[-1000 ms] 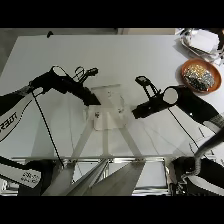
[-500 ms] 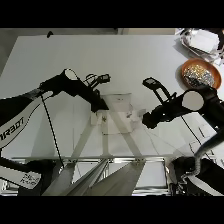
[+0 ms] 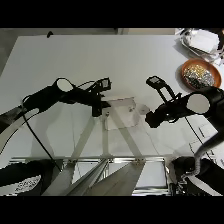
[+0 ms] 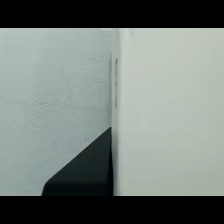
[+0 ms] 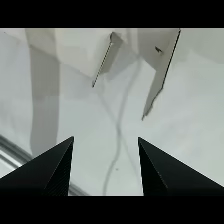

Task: Fold the box and place the chain.

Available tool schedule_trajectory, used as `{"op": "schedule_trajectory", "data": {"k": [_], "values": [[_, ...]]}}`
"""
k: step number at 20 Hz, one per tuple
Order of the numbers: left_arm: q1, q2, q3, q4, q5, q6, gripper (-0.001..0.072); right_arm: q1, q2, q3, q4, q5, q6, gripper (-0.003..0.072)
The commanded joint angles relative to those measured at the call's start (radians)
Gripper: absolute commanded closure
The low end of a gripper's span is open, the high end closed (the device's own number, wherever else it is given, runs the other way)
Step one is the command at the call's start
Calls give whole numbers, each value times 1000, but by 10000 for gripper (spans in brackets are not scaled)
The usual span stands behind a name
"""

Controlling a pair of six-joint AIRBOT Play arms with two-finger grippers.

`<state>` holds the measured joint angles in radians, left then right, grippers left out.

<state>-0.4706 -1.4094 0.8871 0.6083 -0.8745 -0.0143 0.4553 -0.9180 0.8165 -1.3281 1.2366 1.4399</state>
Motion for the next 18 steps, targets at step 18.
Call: {"op": "schedule_trajectory", "data": {"k": [18], "values": [[-5,-146,-14,18,-35,183,705,0,2,0,0,-87,0,240]]}}
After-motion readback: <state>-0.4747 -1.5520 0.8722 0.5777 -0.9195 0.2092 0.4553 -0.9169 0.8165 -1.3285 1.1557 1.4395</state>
